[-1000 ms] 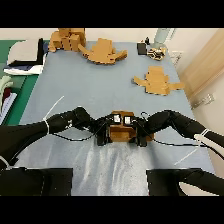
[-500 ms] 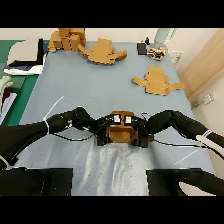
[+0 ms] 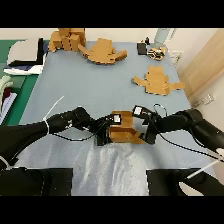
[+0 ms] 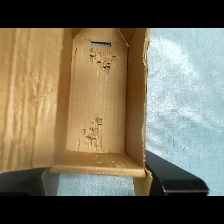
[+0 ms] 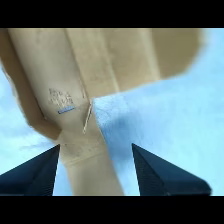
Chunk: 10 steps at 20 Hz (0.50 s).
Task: Fold the box.
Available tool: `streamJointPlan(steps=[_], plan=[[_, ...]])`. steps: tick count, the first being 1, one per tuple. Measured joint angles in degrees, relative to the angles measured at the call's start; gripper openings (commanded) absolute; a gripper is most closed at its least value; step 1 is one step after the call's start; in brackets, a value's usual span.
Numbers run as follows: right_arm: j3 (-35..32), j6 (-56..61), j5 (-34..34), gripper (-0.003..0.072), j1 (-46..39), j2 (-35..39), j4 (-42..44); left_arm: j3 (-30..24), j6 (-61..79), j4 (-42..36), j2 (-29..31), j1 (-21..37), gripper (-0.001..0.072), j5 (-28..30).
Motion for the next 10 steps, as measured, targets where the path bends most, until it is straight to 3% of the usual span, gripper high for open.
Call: streamJointPlan(steps=[4,9,10], plan=[[0.0,16.7,-1.0,0.0714,0.0,5.9,8.8,0.0,0.0,0.0,0.0,0.0,0.0564,0.0],[0.0,37.1,0.1,0.0702,0.0,8.2,16.6,0.0,0.0,0.0,0.0,0.0,0.0565,0.1],[0.0,40.3,1.3,0.0513,0.0,8.2,17.1,0.0,0.0,0.0,0.0,0.0,0.0565,0.1]])
